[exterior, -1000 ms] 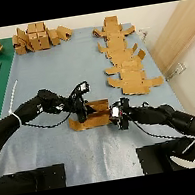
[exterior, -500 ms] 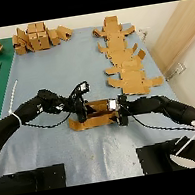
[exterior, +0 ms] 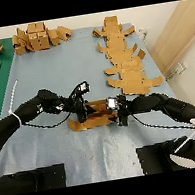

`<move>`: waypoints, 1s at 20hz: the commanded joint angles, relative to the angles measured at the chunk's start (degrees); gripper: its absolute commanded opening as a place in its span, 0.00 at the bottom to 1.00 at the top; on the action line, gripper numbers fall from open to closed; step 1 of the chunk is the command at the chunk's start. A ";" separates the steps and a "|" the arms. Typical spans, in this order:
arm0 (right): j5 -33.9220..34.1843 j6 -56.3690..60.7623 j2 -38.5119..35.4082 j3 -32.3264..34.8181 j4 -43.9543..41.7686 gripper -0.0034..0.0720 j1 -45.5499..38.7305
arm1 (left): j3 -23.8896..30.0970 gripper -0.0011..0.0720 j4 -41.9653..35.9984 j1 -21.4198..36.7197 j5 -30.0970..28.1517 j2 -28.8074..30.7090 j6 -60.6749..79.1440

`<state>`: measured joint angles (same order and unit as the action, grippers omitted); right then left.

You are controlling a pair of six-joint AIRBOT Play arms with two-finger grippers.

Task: Fold the box.

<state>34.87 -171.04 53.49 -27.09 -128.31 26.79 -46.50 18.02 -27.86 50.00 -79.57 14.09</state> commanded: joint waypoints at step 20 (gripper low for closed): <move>6.82 -1.27 -0.24 -0.15 -4.44 0.79 -0.04 | 0.02 0.03 0.00 0.00 -0.04 -0.02 0.00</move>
<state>40.07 -172.22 53.21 -27.20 -131.90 26.74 -46.48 18.20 -27.86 50.33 -79.57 14.06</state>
